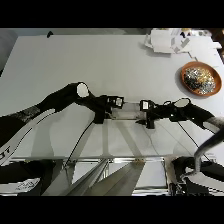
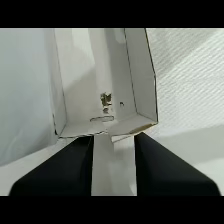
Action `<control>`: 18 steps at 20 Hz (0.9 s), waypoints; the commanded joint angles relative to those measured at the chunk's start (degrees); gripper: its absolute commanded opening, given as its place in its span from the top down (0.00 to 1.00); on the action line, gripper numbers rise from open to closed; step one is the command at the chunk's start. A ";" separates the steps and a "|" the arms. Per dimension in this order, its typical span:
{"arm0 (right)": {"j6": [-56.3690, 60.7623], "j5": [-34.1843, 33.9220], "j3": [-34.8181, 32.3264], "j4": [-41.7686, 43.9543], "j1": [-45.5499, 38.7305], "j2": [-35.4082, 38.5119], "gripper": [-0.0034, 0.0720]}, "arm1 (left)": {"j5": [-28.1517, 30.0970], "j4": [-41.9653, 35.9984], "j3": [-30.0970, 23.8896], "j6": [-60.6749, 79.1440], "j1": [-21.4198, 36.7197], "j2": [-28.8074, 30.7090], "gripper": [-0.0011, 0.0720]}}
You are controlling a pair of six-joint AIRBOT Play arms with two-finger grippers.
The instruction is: Fold the box and place the chain.
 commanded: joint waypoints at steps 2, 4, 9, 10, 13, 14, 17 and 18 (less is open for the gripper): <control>0.02 -0.04 -0.02 0.02 -0.04 0.04 0.56 | 3.65 -0.11 0.00 0.02 -0.44 -0.04 0.80; 0.02 -0.04 -0.02 0.02 -0.04 0.04 0.56 | 4.48 -0.17 0.00 0.02 -0.76 -0.04 0.80; 0.02 -0.04 -0.02 0.02 -0.04 0.04 0.56 | 5.11 -1.88 -0.09 0.22 -2.27 -0.85 0.77; 0.02 -0.02 -0.02 0.02 -0.04 0.04 0.56 | 5.11 -2.34 -0.09 0.22 -2.67 -1.20 0.75; 0.02 -0.02 -0.02 0.02 -0.04 0.04 0.56 | 5.09 -2.56 -0.09 0.17 -3.39 -1.79 0.47; 0.02 -0.04 -0.02 0.02 -0.04 0.04 0.56 | 5.07 -2.58 -0.09 0.15 -3.37 -1.77 0.35; 0.02 -0.04 -0.02 0.02 -0.04 0.04 0.56 | 4.79 -2.54 -0.09 0.11 -3.37 -1.70 0.27; 0.02 -0.02 -0.02 0.02 -0.02 0.02 0.56 | 4.52 -2.51 -0.09 -0.09 -3.37 -1.53 0.28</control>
